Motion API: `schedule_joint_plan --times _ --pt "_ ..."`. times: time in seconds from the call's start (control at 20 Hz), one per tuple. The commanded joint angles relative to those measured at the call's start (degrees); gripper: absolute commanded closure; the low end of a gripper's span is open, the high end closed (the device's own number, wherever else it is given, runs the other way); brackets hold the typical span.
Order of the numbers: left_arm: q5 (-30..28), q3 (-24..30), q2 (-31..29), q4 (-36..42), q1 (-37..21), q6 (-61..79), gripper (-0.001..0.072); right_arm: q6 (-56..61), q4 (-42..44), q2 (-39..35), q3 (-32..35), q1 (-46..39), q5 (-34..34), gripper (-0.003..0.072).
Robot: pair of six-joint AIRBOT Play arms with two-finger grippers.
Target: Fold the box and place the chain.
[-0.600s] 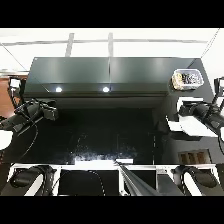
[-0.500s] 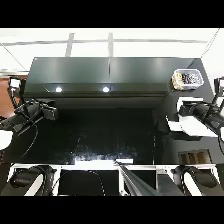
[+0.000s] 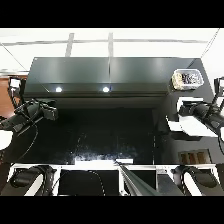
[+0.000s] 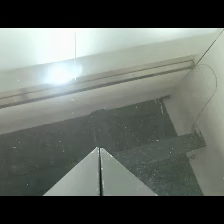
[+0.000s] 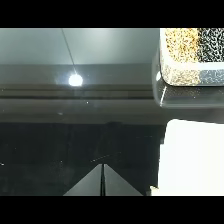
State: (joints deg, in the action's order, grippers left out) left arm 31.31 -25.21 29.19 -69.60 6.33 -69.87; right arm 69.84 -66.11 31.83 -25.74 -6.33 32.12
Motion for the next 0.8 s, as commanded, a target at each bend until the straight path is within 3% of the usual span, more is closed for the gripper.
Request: schedule_joint_plan --times 0.0,0.1,0.4,0.6,0.75 --pt "0.0 0.0 -0.1 0.0 0.0 0.0 0.0683 0.0 0.0 -0.1 0.0 0.0 0.0 0.0673" --pt "-0.4 0.1 0.0 0.0 0.0 0.0 0.0684 0.0 0.0 -0.1 0.0 0.0 0.0 0.0673" --pt "-9.0 0.1 0.5 0.0 -0.1 0.4 0.0683 0.0 0.0 -0.1 0.0 0.0 -1.9 0.0673" --pt "-11.5 0.1 0.6 0.1 -0.1 0.3 0.0683 0.0 3.6 0.0 0.0 0.0 -8.7 0.0673" --pt "-14.9 0.1 2.3 2.8 -0.1 0.3 0.0681 0.0 1.2 1.9 0.0 -0.1 -23.0 0.0672"
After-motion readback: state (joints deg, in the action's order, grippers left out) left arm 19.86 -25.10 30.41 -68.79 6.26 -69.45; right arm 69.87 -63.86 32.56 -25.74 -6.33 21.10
